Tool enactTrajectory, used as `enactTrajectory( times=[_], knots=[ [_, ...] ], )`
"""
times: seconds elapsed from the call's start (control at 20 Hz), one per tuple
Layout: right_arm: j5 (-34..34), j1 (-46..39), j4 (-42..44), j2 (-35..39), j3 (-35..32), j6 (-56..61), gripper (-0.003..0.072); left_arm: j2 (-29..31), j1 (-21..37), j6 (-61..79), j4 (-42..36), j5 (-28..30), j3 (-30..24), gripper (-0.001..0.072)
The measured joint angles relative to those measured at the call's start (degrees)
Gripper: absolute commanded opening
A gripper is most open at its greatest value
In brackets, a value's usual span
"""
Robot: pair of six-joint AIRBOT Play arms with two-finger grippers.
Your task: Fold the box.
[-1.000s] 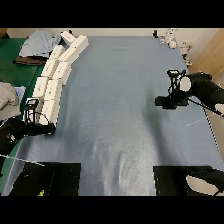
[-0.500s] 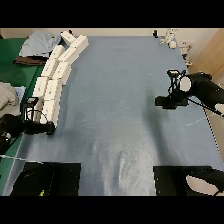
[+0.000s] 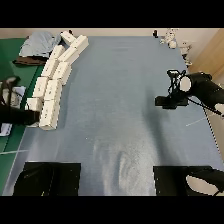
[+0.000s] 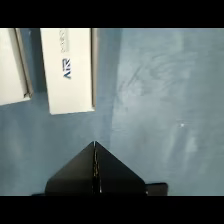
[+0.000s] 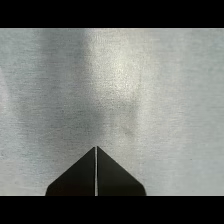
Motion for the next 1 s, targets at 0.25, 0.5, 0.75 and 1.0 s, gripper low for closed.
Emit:
enactTrajectory(
  times=[0.25,0.5,0.75,1.0],
  knots=[
    [0.0,0.0,0.0,0.0,0.0,0.0,0.002,-8.4,-9.0,-1.1,-9.7,0.3,11.0,0.0011],
    [0.0,0.0,0.0,0.0,0.0,0.0,0.002,-21.6,-24.5,-2.3,-12.5,9.1,18.9,0.0011],
    [0.0,0.0,0.0,0.0,0.0,0.0,0.002,-31.3,-35.2,-2.6,-13.2,14.1,22.1,0.0011],
    [0.0,0.0,0.0,0.0,0.0,0.0,0.002,-34.8,-39.8,-2.7,-13.6,16.6,22.8,0.0012]
  ],
)
